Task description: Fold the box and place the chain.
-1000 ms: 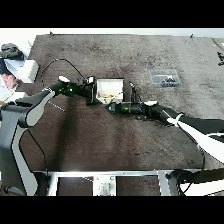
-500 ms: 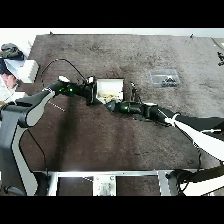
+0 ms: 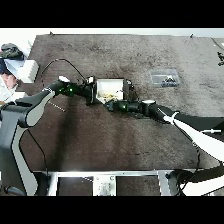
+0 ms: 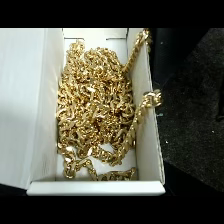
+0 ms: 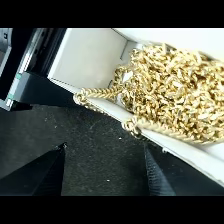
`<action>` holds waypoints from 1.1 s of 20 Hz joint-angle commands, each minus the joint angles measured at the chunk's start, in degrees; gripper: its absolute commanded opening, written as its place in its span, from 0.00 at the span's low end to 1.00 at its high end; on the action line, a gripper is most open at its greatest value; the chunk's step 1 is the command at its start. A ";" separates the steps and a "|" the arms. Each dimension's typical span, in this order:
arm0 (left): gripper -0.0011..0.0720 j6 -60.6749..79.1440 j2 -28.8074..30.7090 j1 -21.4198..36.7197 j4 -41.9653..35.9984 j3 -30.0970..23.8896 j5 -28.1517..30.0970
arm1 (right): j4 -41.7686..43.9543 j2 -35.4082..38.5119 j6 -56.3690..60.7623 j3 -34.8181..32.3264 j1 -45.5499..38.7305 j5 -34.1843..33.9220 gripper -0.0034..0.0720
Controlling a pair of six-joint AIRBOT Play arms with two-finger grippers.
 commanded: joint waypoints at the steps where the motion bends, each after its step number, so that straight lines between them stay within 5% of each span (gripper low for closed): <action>1: 0.38 0.02 -0.02 0.02 0.00 0.00 0.00 | -2.08 -0.02 0.02 0.61 0.76 -2.10 0.79; 8: 0.37 0.02 -0.02 0.02 0.00 0.02 0.00 | -15.63 2.97 11.21 0.61 0.83 -5.35 0.79; 22: 0.38 0.02 -0.02 0.02 0.02 0.02 0.02 | -12.94 2.38 12.46 0.61 2.43 -9.66 0.78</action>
